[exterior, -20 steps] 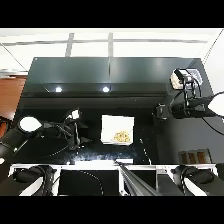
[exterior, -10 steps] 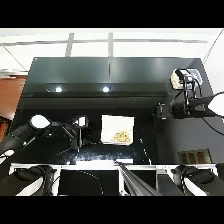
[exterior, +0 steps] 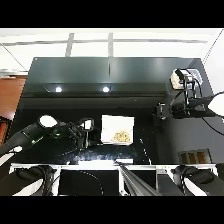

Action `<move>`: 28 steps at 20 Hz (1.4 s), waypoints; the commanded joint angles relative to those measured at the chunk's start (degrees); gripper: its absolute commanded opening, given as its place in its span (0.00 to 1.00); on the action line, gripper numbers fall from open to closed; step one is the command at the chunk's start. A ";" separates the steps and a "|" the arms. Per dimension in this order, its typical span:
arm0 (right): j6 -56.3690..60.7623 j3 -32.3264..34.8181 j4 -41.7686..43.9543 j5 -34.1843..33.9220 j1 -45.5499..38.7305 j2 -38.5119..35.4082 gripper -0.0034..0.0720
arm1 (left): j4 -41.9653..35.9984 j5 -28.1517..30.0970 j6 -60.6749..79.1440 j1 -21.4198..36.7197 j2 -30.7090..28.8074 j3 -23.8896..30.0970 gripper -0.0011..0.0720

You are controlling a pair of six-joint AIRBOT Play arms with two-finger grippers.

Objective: Fold the box and place the chain.

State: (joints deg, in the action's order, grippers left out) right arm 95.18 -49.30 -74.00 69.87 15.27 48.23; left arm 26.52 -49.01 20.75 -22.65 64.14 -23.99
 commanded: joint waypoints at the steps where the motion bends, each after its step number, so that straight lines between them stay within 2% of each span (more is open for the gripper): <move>1: 0.00 -0.02 0.02 -0.11 -0.02 -0.04 0.78 | -4.22 -0.52 0.70 -0.24 1.27 -0.70 0.99; 14: 0.00 -0.02 0.02 -1.77 -0.02 -0.04 0.78 | -4.70 -0.83 0.68 -0.61 2.34 -1.29 0.99; 22: 0.00 -0.02 1.97 -1.97 -0.02 -0.04 0.78 | -0.20 6.86 -4.59 -6.54 2.34 -1.53 0.99; 28: 0.00 -0.02 1.99 -1.97 -0.02 -0.04 0.78 | -0.22 6.32 -4.46 -6.58 2.43 -1.70 0.99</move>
State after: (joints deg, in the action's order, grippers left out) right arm 95.18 -49.30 -72.18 67.90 15.27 48.23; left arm 26.13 -42.96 16.58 -28.99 66.48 -25.56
